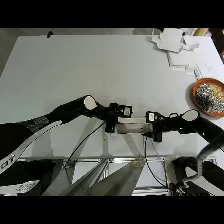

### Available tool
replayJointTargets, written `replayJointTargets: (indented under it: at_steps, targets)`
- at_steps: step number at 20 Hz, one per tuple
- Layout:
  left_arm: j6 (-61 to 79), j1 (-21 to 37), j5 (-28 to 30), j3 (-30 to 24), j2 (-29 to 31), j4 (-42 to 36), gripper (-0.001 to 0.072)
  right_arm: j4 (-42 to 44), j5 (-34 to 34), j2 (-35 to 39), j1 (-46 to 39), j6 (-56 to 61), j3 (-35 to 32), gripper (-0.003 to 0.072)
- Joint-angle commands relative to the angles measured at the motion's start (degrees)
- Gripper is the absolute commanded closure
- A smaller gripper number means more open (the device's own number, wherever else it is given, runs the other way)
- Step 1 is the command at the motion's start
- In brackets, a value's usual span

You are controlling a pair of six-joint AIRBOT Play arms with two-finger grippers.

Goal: Fold the box and place the chain.

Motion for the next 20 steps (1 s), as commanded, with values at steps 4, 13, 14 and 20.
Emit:
replayJointTargets:
  at_steps: [4,13,14,20]
  targets:
    - [0.0,-0.02,0.02,-0.02,0.0,0.0,0.0697,0.0,0.04,-0.02,0.0,0.02,-0.02,0.029]
    - [-0.11,-0.02,-0.92,-0.02,0.02,0.0,0.0671,0.0,0.04,-0.02,0.0,0.02,-0.02,0.029]
    - [-0.31,0.02,-1.09,-0.02,0.02,0.02,0.057,0.0,0.04,-0.02,0.0,0.0,-0.02,0.029]
    - [-2.84,0.2,-1.44,-0.02,1.51,0.76,0.0001,0.0,0.07,-0.02,0.0,0.02,-0.02,0.029]
